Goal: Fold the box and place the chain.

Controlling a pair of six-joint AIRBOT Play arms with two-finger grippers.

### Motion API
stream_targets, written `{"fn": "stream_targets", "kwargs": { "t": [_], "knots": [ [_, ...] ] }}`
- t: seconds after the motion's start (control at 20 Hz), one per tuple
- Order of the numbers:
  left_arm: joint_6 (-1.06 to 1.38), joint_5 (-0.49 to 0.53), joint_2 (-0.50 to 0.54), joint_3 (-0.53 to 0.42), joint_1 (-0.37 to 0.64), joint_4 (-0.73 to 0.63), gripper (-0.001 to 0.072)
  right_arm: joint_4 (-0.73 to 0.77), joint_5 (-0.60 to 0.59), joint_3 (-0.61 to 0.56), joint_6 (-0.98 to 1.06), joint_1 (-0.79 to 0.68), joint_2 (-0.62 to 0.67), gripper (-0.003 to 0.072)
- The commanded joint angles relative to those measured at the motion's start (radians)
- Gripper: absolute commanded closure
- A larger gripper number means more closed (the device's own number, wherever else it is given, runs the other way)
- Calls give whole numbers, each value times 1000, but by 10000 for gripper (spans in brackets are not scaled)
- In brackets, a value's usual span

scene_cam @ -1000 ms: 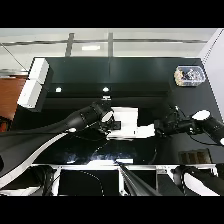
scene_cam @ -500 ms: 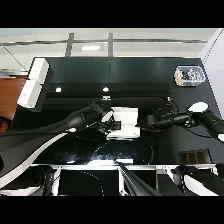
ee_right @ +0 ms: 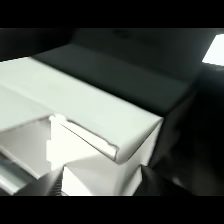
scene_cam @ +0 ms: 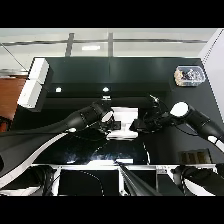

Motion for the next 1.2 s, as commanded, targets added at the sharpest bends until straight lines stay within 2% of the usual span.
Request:
{"fn": "stream_targets", "kwargs": {
  "t": [0.0, 0.05, 0.1, 0.15, 0.25, 0.4, 0.6, 0.95, 1.0, 1.15],
  "knots": [
    [0, 0, -1, 0, 1, 0, 679, -261, -34, 57, 262, 101, -1, 249],
    [0, 0, -1, 0, 1, 0, 680, -313, -34, 72, 322, 129, -2, 249],
    [0, 0, -1, 0, 1, 0, 680, -368, -33, 85, 384, 160, -4, 280],
    [0, 0, -1, 0, 1, 0, 679, -412, -34, 94, 430, 189, -8, 375],
    [0, 0, -1, 0, 1, 0, 679, -478, -34, 114, 514, 243, -24, 383],
    [0, 0, -1, 0, 1, 0, 679, -496, -10, 163, 563, 289, -71, 383],
    [0, 0, -1, 0, 1, 0, 680, -652, 72, 209, 721, 344, -115, 384],
    [0, 0, -1, 0, 1, 0, 680, -657, 74, 214, 801, 370, -156, 388],
    [0, 0, -1, 0, 1, 0, 680, -657, 72, 215, 801, 370, -162, 483],
    [0, 0, -1, 0, 1, 0, 679, -652, 61, 215, 801, 370, -171, 483]
  ]
}}
